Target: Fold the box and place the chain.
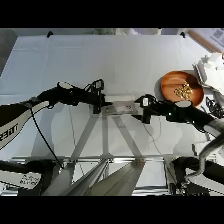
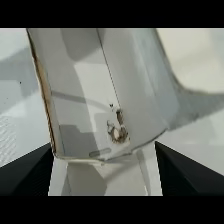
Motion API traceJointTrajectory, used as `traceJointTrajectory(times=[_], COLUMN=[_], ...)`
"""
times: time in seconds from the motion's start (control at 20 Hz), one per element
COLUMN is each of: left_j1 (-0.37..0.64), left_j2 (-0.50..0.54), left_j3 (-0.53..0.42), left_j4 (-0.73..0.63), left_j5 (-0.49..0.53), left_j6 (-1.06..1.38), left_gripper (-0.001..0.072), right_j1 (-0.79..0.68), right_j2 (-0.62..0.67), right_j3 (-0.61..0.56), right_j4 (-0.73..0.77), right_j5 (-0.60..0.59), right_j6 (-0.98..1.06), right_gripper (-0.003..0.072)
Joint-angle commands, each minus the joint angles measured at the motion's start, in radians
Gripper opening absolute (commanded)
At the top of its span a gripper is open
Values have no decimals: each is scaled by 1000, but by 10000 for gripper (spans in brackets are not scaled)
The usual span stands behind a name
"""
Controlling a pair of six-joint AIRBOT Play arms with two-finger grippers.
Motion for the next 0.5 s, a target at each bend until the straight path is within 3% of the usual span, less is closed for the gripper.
traceJointTrajectory(times=[0.0,0.2,0.45], left_j1=[-1,-1,-1], left_j2=[0,0,0], left_j3=[-1,-1,-1], left_j4=[0,0,0], left_j5=[-1,-1,-1], left_j6=[0,0,0], left_gripper=[8,8,8], right_j1=[0,0,1], right_j2=[-26,-39,-153], right_j3=[42,48,144], right_j4=[-64,-161,-167], right_j5=[26,76,141], right_j6=[-1,1,26], right_gripper=[712,712,711])
